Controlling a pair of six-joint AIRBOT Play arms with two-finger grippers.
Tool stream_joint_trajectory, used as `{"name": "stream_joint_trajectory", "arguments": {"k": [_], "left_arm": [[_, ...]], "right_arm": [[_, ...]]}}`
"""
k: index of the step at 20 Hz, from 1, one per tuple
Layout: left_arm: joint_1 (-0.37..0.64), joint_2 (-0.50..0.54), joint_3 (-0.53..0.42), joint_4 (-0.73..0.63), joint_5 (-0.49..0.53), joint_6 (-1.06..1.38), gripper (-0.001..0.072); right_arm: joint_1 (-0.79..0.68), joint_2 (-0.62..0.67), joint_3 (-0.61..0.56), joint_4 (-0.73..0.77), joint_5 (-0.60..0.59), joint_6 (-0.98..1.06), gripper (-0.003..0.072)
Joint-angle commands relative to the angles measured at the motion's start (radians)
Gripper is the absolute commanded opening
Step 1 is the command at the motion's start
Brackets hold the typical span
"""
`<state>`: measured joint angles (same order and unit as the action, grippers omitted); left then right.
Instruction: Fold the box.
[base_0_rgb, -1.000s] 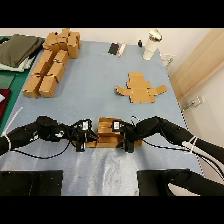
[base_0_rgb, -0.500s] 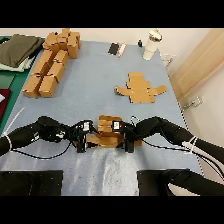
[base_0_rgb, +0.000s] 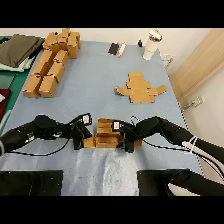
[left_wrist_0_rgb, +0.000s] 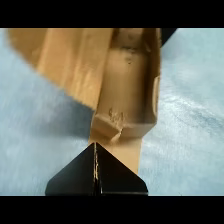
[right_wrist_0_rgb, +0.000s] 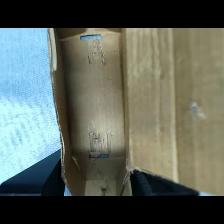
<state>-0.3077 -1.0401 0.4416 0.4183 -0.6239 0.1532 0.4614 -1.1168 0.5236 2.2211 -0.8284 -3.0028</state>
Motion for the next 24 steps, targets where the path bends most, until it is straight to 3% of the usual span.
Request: {"name": "stream_joint_trajectory", "arguments": {"k": [1, 3, 5, 7, 9, 12, 18, 24], "left_arm": [[0.062, 0.159, 0.006, 0.290, -0.012, -0.671, 0.0011], [0.167, 0.232, 0.017, 0.426, -0.097, -1.145, 0.0010], [0.312, 0.240, 0.018, 0.517, -0.224, -1.414, 0.0011], [0.453, 0.190, 0.008, 0.498, -0.342, -1.455, 0.0011], [0.502, 0.111, -0.006, 0.388, -0.413, -1.360, 0.0011], [0.416, 0.001, -0.014, 0.206, -0.391, -1.189, 0.0009], [0.138, -0.072, -0.014, 0.143, -0.166, -1.189, 0.0010], [0.053, -0.081, -0.001, 0.122, -0.185, -1.176, 0.0009]], "right_arm": [[0.000, 0.000, 0.001, 0.000, 0.000, -0.001, 0.0439], [0.000, 0.000, 0.001, 0.000, 0.000, -0.001, 0.0439], [0.000, 0.000, 0.001, 0.000, 0.000, -0.001, 0.0439], [0.000, 0.000, 0.001, 0.000, 0.000, -0.001, 0.0439], [0.000, 0.000, 0.001, 0.000, 0.000, -0.001, 0.0439], [0.000, 0.000, 0.001, 0.000, 0.000, -0.001, 0.0439], [0.000, 0.000, 0.001, 0.000, 0.000, -0.001, 0.0439], [0.000, 0.000, 0.001, 0.000, 0.000, -0.001, 0.0439]]}}
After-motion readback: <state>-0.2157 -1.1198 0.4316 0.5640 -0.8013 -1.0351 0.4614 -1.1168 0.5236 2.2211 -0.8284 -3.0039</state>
